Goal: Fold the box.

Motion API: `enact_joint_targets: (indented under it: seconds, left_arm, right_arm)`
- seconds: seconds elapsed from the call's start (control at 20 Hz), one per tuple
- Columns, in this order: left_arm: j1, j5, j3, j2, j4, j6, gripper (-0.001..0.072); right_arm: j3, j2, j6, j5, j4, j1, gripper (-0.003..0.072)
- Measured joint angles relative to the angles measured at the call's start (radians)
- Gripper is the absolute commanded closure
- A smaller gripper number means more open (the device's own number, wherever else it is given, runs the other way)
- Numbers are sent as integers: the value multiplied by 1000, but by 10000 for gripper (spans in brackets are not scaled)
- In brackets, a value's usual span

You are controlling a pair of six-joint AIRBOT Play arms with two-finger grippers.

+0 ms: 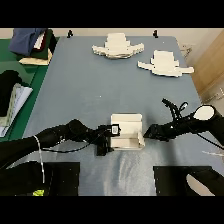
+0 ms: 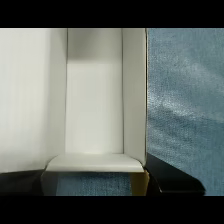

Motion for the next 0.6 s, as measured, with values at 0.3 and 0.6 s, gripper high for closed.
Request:
enact_joint_targets:
  seconds: [0.3, 0.6]
  left_arm:
    - [0, 0, 0, 0, 0, 0, 184]
    - [0, 0, 0, 0, 0, 0, 184]
  right_arm:
    - [13, -10, 56, -113, -41, 179, 266]
    - [79, -103, 339, -175, -271, 401, 281]
